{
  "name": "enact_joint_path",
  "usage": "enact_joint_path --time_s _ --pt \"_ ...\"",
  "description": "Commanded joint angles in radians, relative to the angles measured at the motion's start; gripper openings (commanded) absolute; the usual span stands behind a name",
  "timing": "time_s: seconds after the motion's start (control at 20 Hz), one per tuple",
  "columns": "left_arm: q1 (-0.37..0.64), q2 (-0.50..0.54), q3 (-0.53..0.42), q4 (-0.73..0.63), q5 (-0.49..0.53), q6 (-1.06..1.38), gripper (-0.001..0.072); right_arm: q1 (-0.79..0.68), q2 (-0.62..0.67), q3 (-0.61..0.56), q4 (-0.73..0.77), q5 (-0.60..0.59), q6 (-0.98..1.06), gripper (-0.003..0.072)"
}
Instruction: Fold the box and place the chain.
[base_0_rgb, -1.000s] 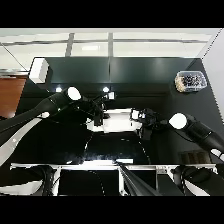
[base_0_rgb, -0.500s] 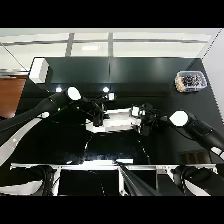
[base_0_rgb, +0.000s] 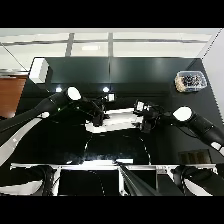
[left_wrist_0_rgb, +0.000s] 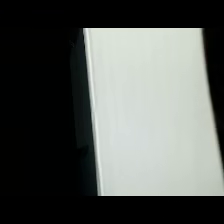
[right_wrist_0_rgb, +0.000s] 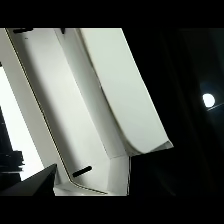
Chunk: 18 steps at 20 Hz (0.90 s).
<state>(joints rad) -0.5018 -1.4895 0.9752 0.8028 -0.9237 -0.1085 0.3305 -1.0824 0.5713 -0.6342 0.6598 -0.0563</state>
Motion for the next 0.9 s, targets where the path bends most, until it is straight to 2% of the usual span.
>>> enact_joint_path --time_s 0.0,0.1,0.25,0.35,0.6,0.85 --pt "0.001 0.000 0.000 0.000 0.000 0.002 0.0027 -0.018 -0.003 0.000 0.063 0.061 -0.049 0.0660" --pt "0.001 0.000 0.000 0.000 0.000 0.005 0.0027 -0.013 -0.014 0.000 0.126 0.088 -0.104 0.0660" --pt "0.001 0.000 0.000 0.000 0.001 0.004 0.0027 0.002 -0.079 -0.002 0.138 0.078 -0.137 0.0660" --pt "0.001 0.000 0.000 0.000 0.001 0.004 0.0027 0.004 -0.108 -0.002 0.141 0.113 -0.180 0.0660" --pt "0.001 0.000 0.000 0.000 0.003 0.004 0.0027 0.004 -0.142 -0.002 0.102 0.114 -0.214 0.0660" --pt "0.001 0.000 0.000 0.000 0.003 0.004 0.0027 0.048 -0.163 -0.004 0.053 0.051 -0.214 0.0660"
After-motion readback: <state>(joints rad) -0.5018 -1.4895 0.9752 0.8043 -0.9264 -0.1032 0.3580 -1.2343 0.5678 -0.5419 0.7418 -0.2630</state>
